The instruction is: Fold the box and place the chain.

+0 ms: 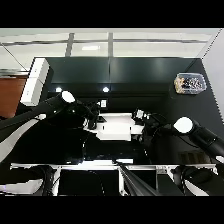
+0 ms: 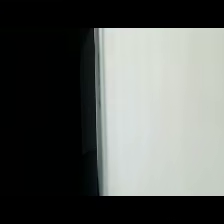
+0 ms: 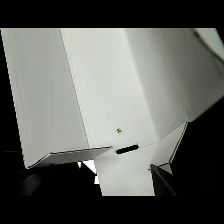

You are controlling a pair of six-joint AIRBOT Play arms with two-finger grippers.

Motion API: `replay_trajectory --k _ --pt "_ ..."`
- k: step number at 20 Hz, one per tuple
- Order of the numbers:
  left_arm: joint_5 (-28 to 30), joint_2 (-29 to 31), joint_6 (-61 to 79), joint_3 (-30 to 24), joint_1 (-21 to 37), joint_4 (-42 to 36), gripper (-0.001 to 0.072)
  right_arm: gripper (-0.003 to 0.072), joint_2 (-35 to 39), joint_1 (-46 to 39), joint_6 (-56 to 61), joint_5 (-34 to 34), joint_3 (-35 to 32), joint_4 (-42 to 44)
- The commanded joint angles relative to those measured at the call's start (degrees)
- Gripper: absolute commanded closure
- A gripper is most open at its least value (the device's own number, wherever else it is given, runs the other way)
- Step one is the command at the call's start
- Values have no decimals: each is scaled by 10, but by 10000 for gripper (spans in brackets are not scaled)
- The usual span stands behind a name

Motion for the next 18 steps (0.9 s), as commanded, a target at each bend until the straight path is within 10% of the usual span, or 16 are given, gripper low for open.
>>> replay_trajectory --k 1,9,18 --pt "0 0 -2 0 0 -1 683 5 1 0 7 -13 0 -39" --pt "0 0 -6 0 0 -1 683 5 -1 24 7 32 -23 -99" --pt "0 0 -6 0 0 -1 683 6 3 71 7 -143 -17 4"
